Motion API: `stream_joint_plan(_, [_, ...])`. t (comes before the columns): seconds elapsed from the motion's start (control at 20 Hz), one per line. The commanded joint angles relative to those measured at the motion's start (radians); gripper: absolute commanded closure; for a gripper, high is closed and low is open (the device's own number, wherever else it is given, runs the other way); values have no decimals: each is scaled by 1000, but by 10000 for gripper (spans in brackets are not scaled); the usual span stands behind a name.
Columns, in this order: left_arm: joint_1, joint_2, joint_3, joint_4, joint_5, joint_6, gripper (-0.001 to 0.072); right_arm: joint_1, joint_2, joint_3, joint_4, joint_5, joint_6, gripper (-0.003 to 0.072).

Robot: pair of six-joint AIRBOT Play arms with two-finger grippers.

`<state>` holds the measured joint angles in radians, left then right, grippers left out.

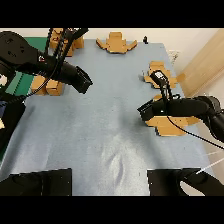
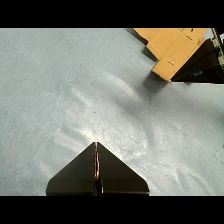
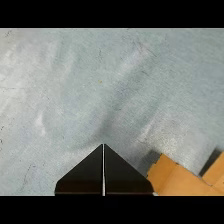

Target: Fold the box.

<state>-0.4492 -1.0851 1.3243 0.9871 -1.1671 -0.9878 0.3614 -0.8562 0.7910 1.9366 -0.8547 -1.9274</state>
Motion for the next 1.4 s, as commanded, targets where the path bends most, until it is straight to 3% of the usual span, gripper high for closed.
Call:
stream_joint_plan(0.0, [1, 0, 1, 0, 0, 0, 693, 0, -1, 0, 1, -10, 0, 680])
stream_joint_plan(0.25, [1, 0, 1, 0, 0, 0, 693, 0, -1, 0, 23, -9, 1, 679])
stream_joint_plan(0.4, [0, 0, 1, 0, 0, 0, 693, 0, -1, 13, 147, -68, 73, 663])
stream_joint_plan(0.5, [1, 1, 1, 0, 0, 0, 693, -30, -1, 88, 131, -185, 221, 274])
stream_joint_plan(0.55, [1, 1, 1, 0, 1, 0, 693, -82, 2, 158, 78, -307, 291, 240])
stream_joint_plan(0.65, [1, 1, 1, 0, 3, 0, 693, -241, 16, 287, -77, -527, 321, 240])
stream_joint_plan(0.75, [0, 1, 1, 0, 9, 0, 693, -462, 29, 355, -298, -634, 301, 260])
stream_joint_plan(0.85, [0, 1, 1, -6, 30, 0, 693, -679, 21, 341, -485, -615, 249, 276])
stream_joint_plan(0.9, [1, 1, 1, -6, 35, 0, 693, -771, 6, 318, -499, -570, 230, 275])
stream_joint_plan(1.05, [2, 0, 1, 10, 32, 0, 693, -915, -103, 237, -446, -386, 164, 270])
stream_joint_plan(1.2, [13, 0, 1, 108, 32, -89, 691, -949, -272, 240, -359, -338, -90, 269])
stream_joint_plan(1.25, [17, 0, 1, 140, 23, -123, 668, -954, -324, 253, -316, -354, -164, 269])
stream_joint_plan(1.3, [30, 0, 1, 164, 10, -146, 386, -954, -377, 270, -295, -381, -209, 269])
stream_joint_plan(1.35, [44, 0, 0, 174, 2, -173, 154, -954, -420, 285, -282, -391, -233, 269])
